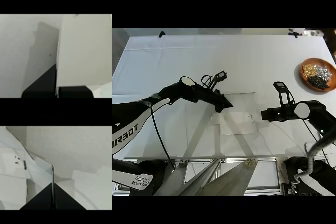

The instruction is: Fold the box and place the chain.

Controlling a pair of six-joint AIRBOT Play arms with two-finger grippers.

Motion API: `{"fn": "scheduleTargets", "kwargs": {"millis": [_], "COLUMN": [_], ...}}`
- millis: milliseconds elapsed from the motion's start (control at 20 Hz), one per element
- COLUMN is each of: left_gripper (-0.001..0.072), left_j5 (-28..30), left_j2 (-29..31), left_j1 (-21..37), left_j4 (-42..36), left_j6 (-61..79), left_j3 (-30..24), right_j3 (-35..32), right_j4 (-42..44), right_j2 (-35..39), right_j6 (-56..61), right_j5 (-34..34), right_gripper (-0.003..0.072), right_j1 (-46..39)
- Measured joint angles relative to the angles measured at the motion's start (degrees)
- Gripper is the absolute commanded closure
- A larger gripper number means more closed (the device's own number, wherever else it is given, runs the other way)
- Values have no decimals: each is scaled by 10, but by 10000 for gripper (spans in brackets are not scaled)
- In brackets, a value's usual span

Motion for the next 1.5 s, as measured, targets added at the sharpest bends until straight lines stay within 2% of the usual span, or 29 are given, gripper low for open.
{"fn": "scheduleTargets", "kwargs": {"millis": [250,400,600,700,800,1000,1150,1350,1500], "left_gripper": [705,706,708,709,710,712,712,713,714], "left_j5": [25,34,40,37,28,13,-3,-35,-45], "left_j2": [1,14,45,64,85,124,145,159,174], "left_j1": [-14,-16,-17,-17,-17,-18,-25,-28,-28], "left_j4": [0,6,19,27,51,126,146,61,19], "left_j6": [5,17,37,42,34,-32,-58,-24,0], "left_j3": [0,0,0,0,0,0,-2,-18,-55], "right_j3": [1,9,18,19,21,21,22,22,22], "right_j4": [3,9,6,3,1,-18,-43,-80,-94], "right_j2": [3,13,51,81,116,203,273,335,355], "right_j6": [0,-9,-23,-26,-28,-29,-29,-19,-12], "right_j5": [2,23,52,78,111,182,223,267,293], "right_gripper": [659,501,351,333,237,224,225,225,225], "right_j1": [0,1,0,0,0,0,0,0,0]}}
